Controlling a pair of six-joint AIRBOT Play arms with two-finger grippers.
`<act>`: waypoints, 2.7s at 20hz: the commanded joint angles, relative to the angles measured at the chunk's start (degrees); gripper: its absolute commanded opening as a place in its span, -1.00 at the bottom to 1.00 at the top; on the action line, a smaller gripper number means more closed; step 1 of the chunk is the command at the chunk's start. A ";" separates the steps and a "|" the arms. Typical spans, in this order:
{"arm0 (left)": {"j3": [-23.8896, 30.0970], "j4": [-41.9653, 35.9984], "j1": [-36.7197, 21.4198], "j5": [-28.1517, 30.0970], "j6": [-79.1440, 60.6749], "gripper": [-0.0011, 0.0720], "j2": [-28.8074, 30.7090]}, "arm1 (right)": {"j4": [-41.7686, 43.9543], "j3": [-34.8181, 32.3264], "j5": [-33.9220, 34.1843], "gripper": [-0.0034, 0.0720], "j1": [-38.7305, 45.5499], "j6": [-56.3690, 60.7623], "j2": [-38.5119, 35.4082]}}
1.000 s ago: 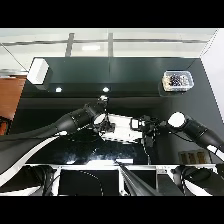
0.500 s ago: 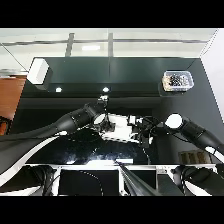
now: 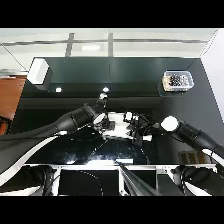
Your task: Fold the box and place the chain.
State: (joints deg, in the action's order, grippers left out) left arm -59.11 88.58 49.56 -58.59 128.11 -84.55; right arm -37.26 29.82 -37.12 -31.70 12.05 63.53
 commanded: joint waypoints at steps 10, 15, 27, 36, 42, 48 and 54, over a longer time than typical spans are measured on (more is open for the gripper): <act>-0.02 -0.57 -0.02 -0.22 -0.20 -0.89 -0.02 | 0.24 0.02 1.88 -0.19 -0.33 1.29 0.24; -0.02 -0.57 -0.02 -0.20 -0.20 -0.89 -0.02 | -0.92 1.40 -5.60 -0.88 5.09 9.79 -4.52; -0.02 -0.57 0.00 -0.24 -0.20 -0.89 -0.09 | -9.73 -8.63 -30.88 -0.88 54.05 58.49 -11.82; -0.02 -0.59 0.00 -0.22 -0.20 -0.89 -0.09 | 8.76 -13.66 -21.00 -0.88 33.75 51.84 0.98; -0.02 -0.59 0.00 -0.22 -0.20 -0.89 -0.09 | 11.74 -6.36 -24.26 -0.52 29.53 48.04 3.85; -0.02 -0.59 0.00 -0.22 -0.20 -0.89 -0.09 | 12.20 -1.09 -29.86 0.69 28.11 47.28 3.85; -0.02 -0.59 0.00 -0.20 -0.20 -0.89 -0.15 | 10.14 2.75 -20.92 0.68 18.62 53.11 3.85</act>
State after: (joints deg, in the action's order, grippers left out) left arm -59.13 87.99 49.58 -58.81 127.92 -84.64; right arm -25.52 30.61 -62.65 -8.91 61.65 67.35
